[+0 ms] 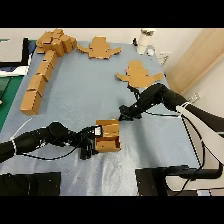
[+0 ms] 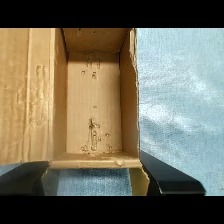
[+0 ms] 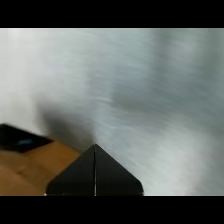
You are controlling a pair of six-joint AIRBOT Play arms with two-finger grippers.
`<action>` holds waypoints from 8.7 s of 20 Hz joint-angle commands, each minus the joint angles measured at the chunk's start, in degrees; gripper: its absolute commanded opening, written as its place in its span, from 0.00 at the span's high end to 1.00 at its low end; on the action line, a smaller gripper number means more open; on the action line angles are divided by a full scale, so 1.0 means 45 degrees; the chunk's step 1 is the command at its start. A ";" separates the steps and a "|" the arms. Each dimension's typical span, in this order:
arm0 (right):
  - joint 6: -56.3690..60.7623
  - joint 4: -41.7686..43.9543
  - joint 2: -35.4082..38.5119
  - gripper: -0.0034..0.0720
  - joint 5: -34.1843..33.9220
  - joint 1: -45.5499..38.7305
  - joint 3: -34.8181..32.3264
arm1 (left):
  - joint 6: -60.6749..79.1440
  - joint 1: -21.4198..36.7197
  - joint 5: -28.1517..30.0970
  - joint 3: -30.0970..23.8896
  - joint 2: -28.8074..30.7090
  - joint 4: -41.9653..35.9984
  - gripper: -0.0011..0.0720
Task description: Fold the box.
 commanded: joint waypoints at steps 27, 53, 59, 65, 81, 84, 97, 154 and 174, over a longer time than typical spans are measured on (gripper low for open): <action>-0.6324 -0.5955 0.8850 0.95 0.7640 0.9063 -0.6256 | 0.0000 0.0005 0.0005 0.0010 0.0010 0.0005 0.27; -0.2987 -1.1982 0.8072 0.18 0.8374 1.1380 -0.6586 | 0.0000 0.0005 0.0010 0.0010 0.0010 0.0005 0.27; 0.1477 -1.6456 0.8043 0.18 0.7873 1.3580 -0.6591 | 0.0000 0.0005 0.0010 0.0010 0.0010 0.0005 0.27; 0.1831 -1.6485 0.7359 0.18 0.7529 1.3950 -0.6611 | 0.0000 0.0005 0.0005 0.0010 0.0010 0.0005 0.27; 0.2161 -1.6636 0.7572 0.43 0.7480 1.3950 -0.6581 | 0.0005 0.0005 0.0010 0.0010 0.0010 0.0005 0.27; 0.2166 -1.6621 0.7679 0.43 0.7470 1.3950 -0.6581 | 0.0005 0.0005 0.0010 0.0010 0.0010 0.0005 0.27; 0.2463 -1.6558 0.7300 0.43 0.7257 1.4324 -0.6586 | 0.0000 0.0005 0.0019 0.0010 0.0010 0.0005 0.27; 0.4367 -1.7102 0.7776 0.28 0.6989 1.4882 -0.5736 | 0.0000 0.0005 0.0024 0.0010 0.0010 0.0005 0.27; 0.4347 -1.7384 0.6470 0.30 0.7023 1.4882 -0.5678 | 0.0000 0.0005 0.0015 0.0010 0.0010 0.0005 0.27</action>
